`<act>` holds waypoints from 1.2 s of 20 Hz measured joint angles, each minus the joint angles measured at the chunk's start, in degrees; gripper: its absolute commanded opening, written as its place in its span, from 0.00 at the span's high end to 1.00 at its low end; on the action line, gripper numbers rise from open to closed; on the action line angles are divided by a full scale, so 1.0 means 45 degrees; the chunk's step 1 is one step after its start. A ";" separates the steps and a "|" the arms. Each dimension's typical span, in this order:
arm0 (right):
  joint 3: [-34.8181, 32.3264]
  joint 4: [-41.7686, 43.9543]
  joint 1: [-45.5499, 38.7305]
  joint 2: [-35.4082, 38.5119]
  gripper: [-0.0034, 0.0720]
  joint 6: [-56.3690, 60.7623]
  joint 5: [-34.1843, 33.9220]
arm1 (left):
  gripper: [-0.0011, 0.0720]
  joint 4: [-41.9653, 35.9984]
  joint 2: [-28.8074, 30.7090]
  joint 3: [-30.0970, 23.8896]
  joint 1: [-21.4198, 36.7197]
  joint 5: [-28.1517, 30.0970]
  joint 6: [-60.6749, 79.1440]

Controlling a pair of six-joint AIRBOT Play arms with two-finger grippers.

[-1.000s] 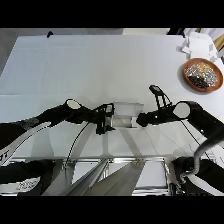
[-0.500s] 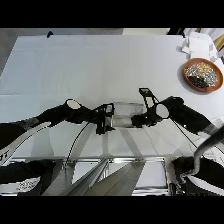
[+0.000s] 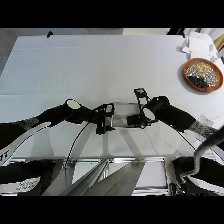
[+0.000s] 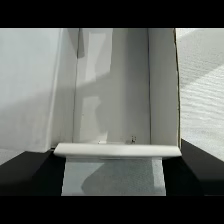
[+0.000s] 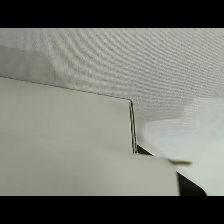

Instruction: Fold the box and place the chain.

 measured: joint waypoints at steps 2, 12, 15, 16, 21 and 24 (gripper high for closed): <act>0.0024 -0.0301 0.0049 -0.0029 0.85 0.0248 0.0291 | 0.80 0.0000 -0.0005 0.0000 0.0000 0.0000 0.0000; 0.0034 -0.0685 0.0107 -0.0058 0.74 0.0583 0.0767 | 0.80 0.0010 -0.0005 0.0000 -0.0005 -0.0015 0.0044; 0.0034 -0.0699 0.0107 -0.0117 0.74 0.0709 0.0704 | 0.80 0.0005 -0.0005 0.0000 -0.0005 -0.0010 0.0019; 0.0034 -0.0699 0.0107 -0.0180 0.74 0.0763 0.0665 | 0.80 0.0005 -0.0005 0.0000 -0.0005 -0.0010 0.0019; 0.0044 -0.0646 0.0107 -0.0403 0.89 0.1146 0.0534 | 0.80 -0.0005 -0.0005 0.0000 -0.0005 -0.0005 -0.0029; 0.0049 -0.0665 0.0097 -0.0452 0.93 0.1151 0.0495 | 0.80 -0.0015 -0.0005 0.0000 -0.0005 0.0000 -0.0039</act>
